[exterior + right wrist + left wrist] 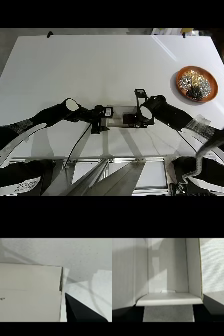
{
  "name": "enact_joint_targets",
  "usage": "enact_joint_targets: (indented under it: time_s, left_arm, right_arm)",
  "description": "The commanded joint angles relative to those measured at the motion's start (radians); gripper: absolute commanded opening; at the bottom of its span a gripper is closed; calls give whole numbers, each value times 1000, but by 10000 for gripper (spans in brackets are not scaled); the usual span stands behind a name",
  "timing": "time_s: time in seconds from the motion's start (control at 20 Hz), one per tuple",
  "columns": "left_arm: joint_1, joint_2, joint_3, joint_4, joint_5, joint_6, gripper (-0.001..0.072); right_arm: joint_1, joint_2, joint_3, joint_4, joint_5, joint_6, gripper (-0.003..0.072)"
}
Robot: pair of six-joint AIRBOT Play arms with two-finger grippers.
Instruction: Fold the box and place the chain.
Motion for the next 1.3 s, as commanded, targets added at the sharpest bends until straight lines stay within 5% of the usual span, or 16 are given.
enact_joint_targets:
  time_s: [0.0,0.15,0.55,0.65,0.75,0.85,1.0,1.25]
  left_arm:
    - [-1,0,1,0,0,0,136]
    - [-1,0,1,0,0,0,136]
    - [-1,0,1,0,0,0,136]
    - [-1,0,1,0,0,0,136]
    - [-1,0,1,0,0,0,136]
    - [-1,0,1,1,0,0,136]
    - [-1,0,1,1,0,0,136]
    - [-1,0,1,1,0,0,136]
  right_arm:
    - [33,-38,31,-46,26,81,300]
    - [58,-74,63,-46,27,81,291]
    - [62,-103,78,-90,101,156,18]
    - [62,-113,78,-89,102,156,23]
    - [65,-117,78,-90,91,155,188]
    - [65,-117,78,-90,87,155,180]
    - [65,-117,78,-91,89,155,18]
    - [65,-112,78,-93,96,144,34]
